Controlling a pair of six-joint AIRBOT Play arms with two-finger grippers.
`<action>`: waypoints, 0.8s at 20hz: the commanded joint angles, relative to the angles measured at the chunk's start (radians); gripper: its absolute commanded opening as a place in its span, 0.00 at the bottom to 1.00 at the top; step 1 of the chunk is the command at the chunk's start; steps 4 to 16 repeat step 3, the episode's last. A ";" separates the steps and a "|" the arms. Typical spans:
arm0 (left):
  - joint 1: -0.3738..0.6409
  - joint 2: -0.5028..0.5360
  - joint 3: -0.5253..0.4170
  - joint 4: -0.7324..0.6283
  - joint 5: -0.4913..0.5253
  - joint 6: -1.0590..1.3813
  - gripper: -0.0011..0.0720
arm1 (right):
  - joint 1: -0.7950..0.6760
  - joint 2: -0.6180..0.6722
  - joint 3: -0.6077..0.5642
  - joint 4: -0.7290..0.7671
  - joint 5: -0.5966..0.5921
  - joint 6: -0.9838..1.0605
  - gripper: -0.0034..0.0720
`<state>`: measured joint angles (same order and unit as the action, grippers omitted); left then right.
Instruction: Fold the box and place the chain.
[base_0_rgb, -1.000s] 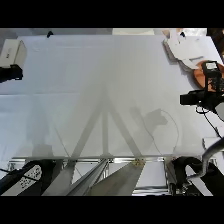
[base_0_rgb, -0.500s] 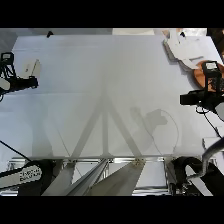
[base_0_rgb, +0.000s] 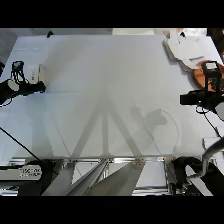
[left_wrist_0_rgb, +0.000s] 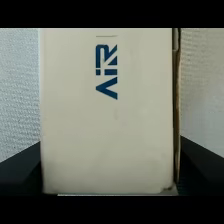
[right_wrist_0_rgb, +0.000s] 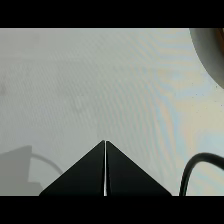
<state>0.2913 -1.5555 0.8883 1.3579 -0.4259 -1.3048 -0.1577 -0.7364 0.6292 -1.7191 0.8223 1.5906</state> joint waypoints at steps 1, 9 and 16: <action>0.001 0.051 -0.001 -0.007 -0.046 -0.005 0.97 | 0.000 0.001 0.001 0.000 0.000 0.000 0.06; 0.001 0.124 -0.001 -0.017 -0.047 -0.005 0.97 | 0.000 0.001 0.001 0.000 0.000 0.000 0.06; 0.001 0.124 -0.001 -0.017 -0.047 -0.005 0.97 | 0.000 0.001 0.001 0.000 0.000 0.000 0.06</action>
